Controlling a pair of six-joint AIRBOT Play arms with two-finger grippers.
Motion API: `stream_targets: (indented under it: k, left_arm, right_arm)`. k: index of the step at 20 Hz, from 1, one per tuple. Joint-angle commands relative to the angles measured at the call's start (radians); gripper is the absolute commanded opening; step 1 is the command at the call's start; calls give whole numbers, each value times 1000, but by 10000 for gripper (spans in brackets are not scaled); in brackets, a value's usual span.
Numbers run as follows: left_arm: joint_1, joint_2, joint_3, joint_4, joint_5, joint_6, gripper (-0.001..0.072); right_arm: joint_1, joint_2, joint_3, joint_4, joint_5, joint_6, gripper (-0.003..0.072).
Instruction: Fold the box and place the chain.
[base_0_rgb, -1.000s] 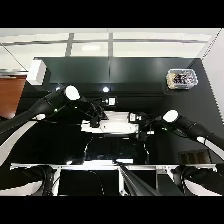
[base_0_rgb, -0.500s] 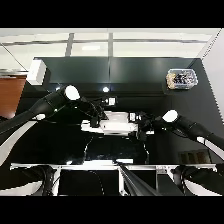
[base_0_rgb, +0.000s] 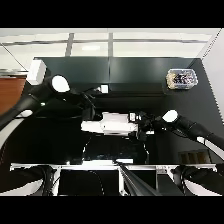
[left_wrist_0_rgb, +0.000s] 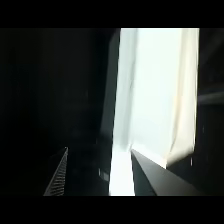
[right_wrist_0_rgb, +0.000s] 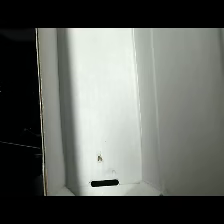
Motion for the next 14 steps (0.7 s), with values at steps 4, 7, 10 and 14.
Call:
stream_targets:
  k: [4,7,10,14]
  left_arm:
    - [146,85,22,134,-426,-361,26]
    - [126,85,-81,-298,-414,-446,25]
    - [61,85,-244,-607,-93,-279,26]
    - [61,77,-348,-864,340,-132,26]
  right_arm:
    - [1,0,0,-4,9,-5,84]
    - [1,0,0,-3,8,-5,83]
    - [1,0,0,-3,8,-5,82]
    - [1,0,0,-3,8,-5,82]
